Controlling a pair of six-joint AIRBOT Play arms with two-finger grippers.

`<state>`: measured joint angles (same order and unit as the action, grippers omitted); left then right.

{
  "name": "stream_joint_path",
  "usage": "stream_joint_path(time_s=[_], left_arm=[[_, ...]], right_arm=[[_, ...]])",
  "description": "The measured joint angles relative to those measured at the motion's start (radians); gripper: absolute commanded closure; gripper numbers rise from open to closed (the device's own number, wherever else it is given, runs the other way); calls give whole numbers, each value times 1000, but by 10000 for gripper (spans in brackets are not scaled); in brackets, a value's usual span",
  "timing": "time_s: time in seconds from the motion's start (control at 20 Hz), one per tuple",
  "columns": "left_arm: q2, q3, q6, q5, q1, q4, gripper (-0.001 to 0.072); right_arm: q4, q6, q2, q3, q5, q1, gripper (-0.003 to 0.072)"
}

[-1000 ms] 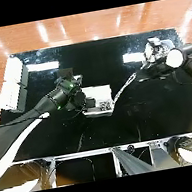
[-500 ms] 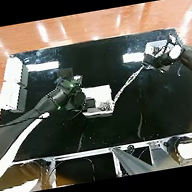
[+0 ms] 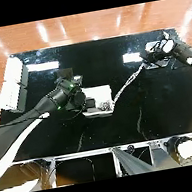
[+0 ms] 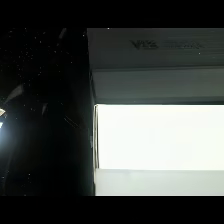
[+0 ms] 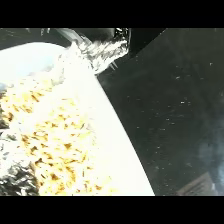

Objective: Fold the box and place the chain.

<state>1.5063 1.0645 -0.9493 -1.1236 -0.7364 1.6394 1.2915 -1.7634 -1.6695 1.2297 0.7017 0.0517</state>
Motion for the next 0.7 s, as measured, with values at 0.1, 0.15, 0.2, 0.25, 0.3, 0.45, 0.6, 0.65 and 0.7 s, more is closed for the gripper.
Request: stream_joint_path(time_s=[0.1, 0.15, 0.2, 0.25, 0.3, 0.45, 0.6, 0.65, 0.7], left_arm=[[0, 0, 0, 0, 0, 0, 687], [0, 0, 0, 0, 0, 0, 686], [0, 0, 0, 0, 0, 0, 686], [0, 0, 0, 0, 0, -1, 687], [0, 0, 0, 1, 0, -3, 687], [0, 0, 0, 2, 0, -5, 687], [0, 0, 0, 3, 0, -8, 686], [0, 0, 0, 3, 0, -8, 687], [0, 0, 0, 3, 0, -8, 687]], right_arm=[[-7, 33, 2, 16, 43, -3, 669], [-8, 50, 13, 22, 66, -6, 669], [-11, 65, 33, 27, 85, -9, 669], [-11, 80, 58, 29, 100, -13, 669], [-13, 92, 90, 31, 119, -17, 669], [-14, 128, 231, 34, 177, -47, 668], [-15, 168, 398, 35, 240, -117, 668], [-16, 180, 459, 37, 249, -148, 668], [-17, 187, 514, 40, 255, -179, 668]])
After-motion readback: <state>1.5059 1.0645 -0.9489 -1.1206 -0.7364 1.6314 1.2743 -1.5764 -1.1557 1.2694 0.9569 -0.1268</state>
